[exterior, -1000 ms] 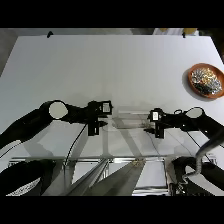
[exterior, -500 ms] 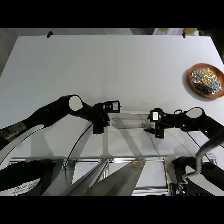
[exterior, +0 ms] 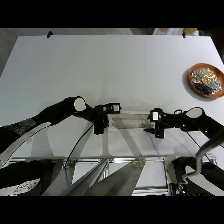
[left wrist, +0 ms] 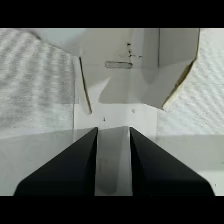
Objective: Fold the box and place the chain.
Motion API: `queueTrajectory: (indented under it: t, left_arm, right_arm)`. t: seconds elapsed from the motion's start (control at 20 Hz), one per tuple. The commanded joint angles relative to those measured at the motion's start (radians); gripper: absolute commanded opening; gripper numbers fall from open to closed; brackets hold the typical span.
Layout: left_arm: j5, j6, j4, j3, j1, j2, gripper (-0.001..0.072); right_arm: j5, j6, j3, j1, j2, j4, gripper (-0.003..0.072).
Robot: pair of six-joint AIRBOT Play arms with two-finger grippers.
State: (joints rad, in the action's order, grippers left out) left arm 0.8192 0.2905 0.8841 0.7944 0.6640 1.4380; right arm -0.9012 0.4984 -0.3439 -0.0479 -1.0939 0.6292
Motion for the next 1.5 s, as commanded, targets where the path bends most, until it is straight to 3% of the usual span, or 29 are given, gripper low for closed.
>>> queueTrajectory:
  t: [0.0, 0.1, 0.25, 0.4, 0.65, 1.0, 1.05, 1.1, 1.15, 1.25, 1.35, 1.45]
  left_arm:
    - [-0.022, -0.002, 0.005, -0.003, 0.001, 0.011, 0.0264]
    - [-0.022, -0.002, 0.003, -0.003, 0.005, -0.002, 0.0382]
    - [-0.029, -0.002, -0.001, -0.003, 0.008, -0.039, 0.0654]
    - [-0.059, -0.002, -0.014, -0.003, 0.012, -0.068, 0.0696]
    - [-0.073, -0.007, -0.016, -0.003, 0.027, -0.072, 0.0696]
    - [-0.083, -0.238, -0.072, -0.003, 0.030, -0.076, 0.0683]
    - [-0.082, -0.260, -0.078, -0.003, 0.030, -0.076, 0.0603]
    - [-0.082, -0.284, -0.085, -0.003, 0.030, -0.074, 0.0548]
    - [-0.083, -0.307, -0.089, -0.003, 0.030, -0.073, 0.0542]
    - [-0.082, -0.340, -0.093, -0.003, 0.037, -0.065, 0.0406]
    - [-0.083, -0.366, -0.123, -0.003, 0.049, -0.050, 0.0382]
    - [-0.091, -0.381, -0.144, -0.003, 0.064, -0.039, 0.0269]
  right_arm:
    - [0.000, 0.000, -0.001, 0.000, 0.001, 0.000, 0.0343]
    - [0.000, 0.000, -0.001, 0.000, 0.001, 0.000, 0.0343]
    - [0.000, 0.000, -0.001, 0.000, 0.001, 0.000, 0.0343]
    - [-0.001, 0.000, -0.001, 0.000, 0.001, 0.000, 0.0344]
    - [0.000, 0.000, -0.001, 0.000, 0.001, 0.000, 0.0343]
    - [0.000, 0.000, -0.001, 0.000, 0.001, 0.000, 0.0343]
    - [0.000, 0.000, -0.001, 0.000, 0.001, 0.000, 0.0343]
    - [0.000, 0.000, -0.001, 0.000, 0.001, 0.000, 0.0343]
    - [0.000, 0.000, -0.001, 0.000, 0.001, 0.000, 0.0343]
    - [0.000, 0.000, -0.001, 0.000, 0.001, 0.000, 0.0343]
    - [0.000, 0.000, -0.001, 0.000, 0.001, 0.000, 0.0343]
    - [0.000, 0.000, -0.001, 0.000, 0.001, 0.000, 0.0343]
